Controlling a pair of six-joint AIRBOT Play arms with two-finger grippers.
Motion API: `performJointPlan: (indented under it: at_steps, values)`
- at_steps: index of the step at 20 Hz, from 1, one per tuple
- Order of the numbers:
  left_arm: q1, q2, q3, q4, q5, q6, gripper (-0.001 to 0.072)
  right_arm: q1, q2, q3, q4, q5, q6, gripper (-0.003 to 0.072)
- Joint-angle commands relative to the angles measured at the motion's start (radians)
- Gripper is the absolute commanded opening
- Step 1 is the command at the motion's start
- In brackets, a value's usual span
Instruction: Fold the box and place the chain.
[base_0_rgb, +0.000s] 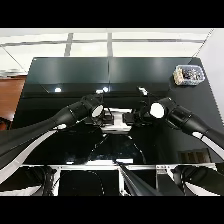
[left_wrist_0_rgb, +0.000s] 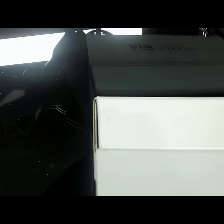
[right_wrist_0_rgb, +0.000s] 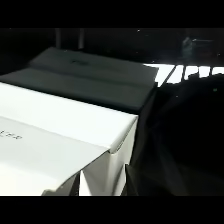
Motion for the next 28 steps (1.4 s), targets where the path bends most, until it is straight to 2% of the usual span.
performJointPlan:
  at_steps: [1, 6, 11, 17, 25, 28]
  values:
    - [0.000, 0.000, 0.000, 0.000, -0.001, 0.000, 0.0030, 0.019, -0.003, 0.022, -0.049, 0.008, 0.036, 0.0310]
    - [0.000, 0.000, 0.000, 0.000, 0.000, 0.000, 0.0030, 0.057, -0.012, 0.046, -0.095, 0.026, 0.068, 0.0304]
    - [0.000, 0.000, 0.000, 0.000, 0.000, 0.000, 0.0030, 0.093, -0.070, 0.112, -0.176, 0.103, 0.140, 0.0304]
    - [0.000, 0.000, 0.000, 0.000, -0.001, 0.000, 0.0030, 0.100, -0.097, 0.115, -0.248, 0.126, 0.223, 0.0303]
    - [0.000, 0.000, 0.000, 0.000, 0.000, 0.000, 0.0031, 0.101, -0.178, 0.198, -0.292, 0.227, 0.277, 0.0303]
    - [0.000, 0.000, 0.000, 0.000, 0.000, 0.000, 0.0030, 0.126, -0.196, 0.221, -0.304, 0.229, 0.303, 0.0303]
